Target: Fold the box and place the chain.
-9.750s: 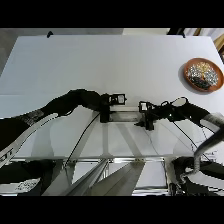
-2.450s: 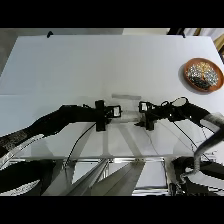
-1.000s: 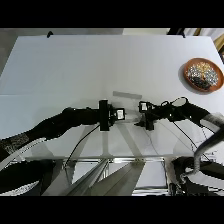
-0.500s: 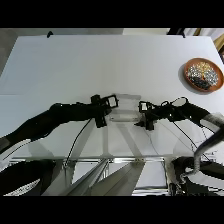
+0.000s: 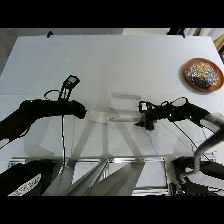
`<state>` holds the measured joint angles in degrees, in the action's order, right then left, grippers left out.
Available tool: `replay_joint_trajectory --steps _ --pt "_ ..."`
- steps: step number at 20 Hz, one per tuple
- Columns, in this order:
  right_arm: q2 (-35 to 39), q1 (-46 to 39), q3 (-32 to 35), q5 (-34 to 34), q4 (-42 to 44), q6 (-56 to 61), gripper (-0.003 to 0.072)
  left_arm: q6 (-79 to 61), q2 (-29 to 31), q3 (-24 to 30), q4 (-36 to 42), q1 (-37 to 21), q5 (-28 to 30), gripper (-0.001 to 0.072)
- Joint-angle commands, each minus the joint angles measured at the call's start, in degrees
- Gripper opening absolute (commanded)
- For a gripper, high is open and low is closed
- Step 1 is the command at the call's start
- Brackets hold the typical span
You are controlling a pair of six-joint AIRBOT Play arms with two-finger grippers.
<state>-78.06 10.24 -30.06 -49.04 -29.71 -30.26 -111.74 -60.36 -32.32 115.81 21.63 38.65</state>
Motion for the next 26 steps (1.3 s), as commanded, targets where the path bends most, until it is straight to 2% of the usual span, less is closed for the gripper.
replay_joint_trajectory --steps 1,10,16,22,26 --pt "-0.04 0.04 -0.04 -0.02 -0.02 0.00 0.0317 6.62 -1.57 3.17 2.38 -1.79 0.81 0.0007" --pt "-0.04 0.04 -0.04 -0.02 0.00 0.00 0.0317 0.48 -9.55 3.17 13.16 6.01 -6.16 0.0008" --pt "-0.04 0.04 -0.04 -0.02 0.00 0.00 0.0317 -1.75 -10.25 3.13 18.18 8.13 -6.82 0.0008" --pt "-0.04 0.04 -0.04 -0.02 0.00 0.00 0.0317 -10.78 -9.09 2.84 24.76 8.11 -4.26 0.0008" --pt "-0.04 0.04 -0.04 0.00 0.00 0.00 0.0317 -17.79 -8.17 -0.04 28.68 8.07 -0.52 0.0019"
